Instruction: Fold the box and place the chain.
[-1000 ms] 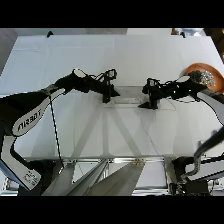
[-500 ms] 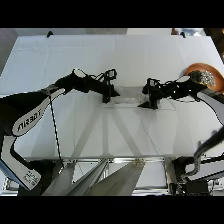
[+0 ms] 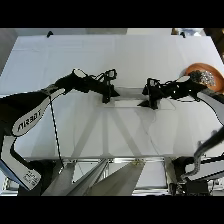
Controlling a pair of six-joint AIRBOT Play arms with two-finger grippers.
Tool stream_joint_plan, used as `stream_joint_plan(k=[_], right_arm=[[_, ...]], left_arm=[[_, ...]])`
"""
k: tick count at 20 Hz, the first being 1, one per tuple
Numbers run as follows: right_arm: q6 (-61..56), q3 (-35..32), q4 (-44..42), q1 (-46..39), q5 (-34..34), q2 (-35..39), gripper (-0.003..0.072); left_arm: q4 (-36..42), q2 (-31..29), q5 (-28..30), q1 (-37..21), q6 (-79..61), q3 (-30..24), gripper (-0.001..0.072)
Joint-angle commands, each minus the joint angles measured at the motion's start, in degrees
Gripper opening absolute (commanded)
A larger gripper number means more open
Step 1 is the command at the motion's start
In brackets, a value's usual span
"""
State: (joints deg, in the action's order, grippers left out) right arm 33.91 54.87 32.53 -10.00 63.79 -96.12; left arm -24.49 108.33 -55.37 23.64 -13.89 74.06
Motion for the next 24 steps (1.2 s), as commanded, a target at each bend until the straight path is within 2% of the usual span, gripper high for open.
stream_joint_plan(k=[1,24], right_arm=[[0.0,0.1,0.0,0.0,0.1,0.0,0.0404],[0.0,0.1,0.0,0.0,0.1,0.0,0.0404]], left_arm=[[0.0,0.0,0.1,0.0,0.0,0.0,0.0016],[0.0,0.0,-1.1,0.0,0.0,0.0,0.0017]])
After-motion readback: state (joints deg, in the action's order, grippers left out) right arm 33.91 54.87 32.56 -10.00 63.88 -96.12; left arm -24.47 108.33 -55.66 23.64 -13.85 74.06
